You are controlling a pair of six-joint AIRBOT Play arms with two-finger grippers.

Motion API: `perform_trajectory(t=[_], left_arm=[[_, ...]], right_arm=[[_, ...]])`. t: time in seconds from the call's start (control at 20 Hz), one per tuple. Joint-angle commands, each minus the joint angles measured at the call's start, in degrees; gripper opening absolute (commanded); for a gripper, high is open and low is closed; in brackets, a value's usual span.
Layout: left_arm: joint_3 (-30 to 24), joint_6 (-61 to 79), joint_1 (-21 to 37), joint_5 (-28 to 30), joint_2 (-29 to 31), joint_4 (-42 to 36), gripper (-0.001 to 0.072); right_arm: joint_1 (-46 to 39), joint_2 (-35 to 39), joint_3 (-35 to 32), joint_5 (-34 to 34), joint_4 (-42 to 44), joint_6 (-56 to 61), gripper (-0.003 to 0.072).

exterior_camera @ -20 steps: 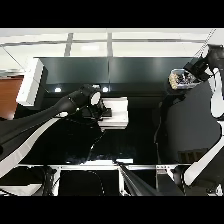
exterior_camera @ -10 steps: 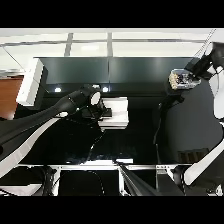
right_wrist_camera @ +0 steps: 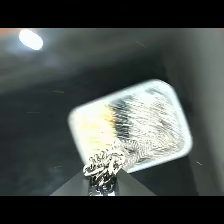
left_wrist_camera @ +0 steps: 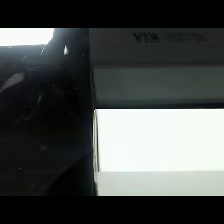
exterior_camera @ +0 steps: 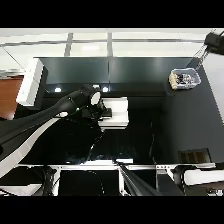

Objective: Fold the box and place the chain.

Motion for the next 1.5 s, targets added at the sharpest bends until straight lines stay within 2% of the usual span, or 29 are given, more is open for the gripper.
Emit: perform_trajectory(t=[0.0, 0.15, 0.3, 0.55, 0.8, 0.95, 1.15, 1.3, 1.45], left_arm=[[-0.02, 0.00, -0.02, -0.17, 0.02, 0.02, 0.0030], [-0.02, 0.02, -0.04, -0.17, 0.02, 0.02, 0.0031], [-0.02, 0.02, -0.04, -0.22, 0.02, 0.02, 0.0031], [-0.02, 0.02, -0.15, -0.28, 0.02, 0.04, 0.0031], [-0.02, 0.04, -0.20, -0.20, 0.02, 0.02, 0.0031], [-0.02, 0.04, -0.20, -0.20, 0.02, 0.04, 0.0030], [-0.02, 0.07, -0.22, -0.17, 0.02, 0.02, 0.0031], [-0.02, 1.36, -0.79, -0.07, 0.02, 0.00, 0.0031], [-0.02, 1.51, -1.73, 0.24, 0.02, 0.09, 0.0031]], right_arm=[[0.07, 11.28, -1.68, -1.97, 12.11, -4.55, 0.0017], [0.09, 18.78, -1.68, 0.72, 20.44, -5.62, 0.0017], [0.70, 22.27, -1.73, 4.59, 30.69, -5.77, 0.0017], [9.88, 23.28, -3.02, 11.85, 31.82, -6.64, 0.0018], [20.81, 23.26, -9.27, 11.37, 31.85, -6.64, 0.0018], [26.58, 23.23, -16.74, 9.11, 31.95, -6.67, 0.0019], [33.77, 22.75, -30.77, -1.27, 33.16, -6.71, 0.0019], [36.06, 21.86, -38.97, -6.62, 35.30, -7.56, 0.0019], [36.02, 21.77, -43.80, -9.01, 35.45, -7.56, 0.0018]])
